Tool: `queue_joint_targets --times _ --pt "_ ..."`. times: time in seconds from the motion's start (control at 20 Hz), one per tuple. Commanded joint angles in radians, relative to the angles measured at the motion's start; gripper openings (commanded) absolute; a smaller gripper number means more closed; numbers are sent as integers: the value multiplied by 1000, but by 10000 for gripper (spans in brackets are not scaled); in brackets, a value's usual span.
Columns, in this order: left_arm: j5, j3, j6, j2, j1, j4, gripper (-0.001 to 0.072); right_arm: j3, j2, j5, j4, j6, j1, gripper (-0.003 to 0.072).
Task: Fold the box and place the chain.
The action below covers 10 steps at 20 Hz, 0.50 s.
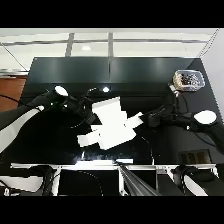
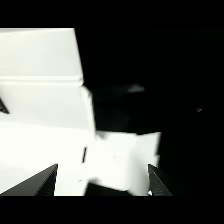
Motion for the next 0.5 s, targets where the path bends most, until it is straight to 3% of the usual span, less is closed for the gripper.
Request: queue_joint_targets --times 0.0,0.2,0.35,0.45 --pt "-22 19 43 51 -5 77 28 124 1 198 -222 -5 -87 633" --pt "83 7 254 206 -52 142 26 205 1 392 -488 -61 -108 633" --pt "248 -61 532 280 -89 128 28 193 0 389 -464 -106 -83 631" --pt "278 -98 665 270 -113 127 28 184 -1 346 -426 -144 -18 630"
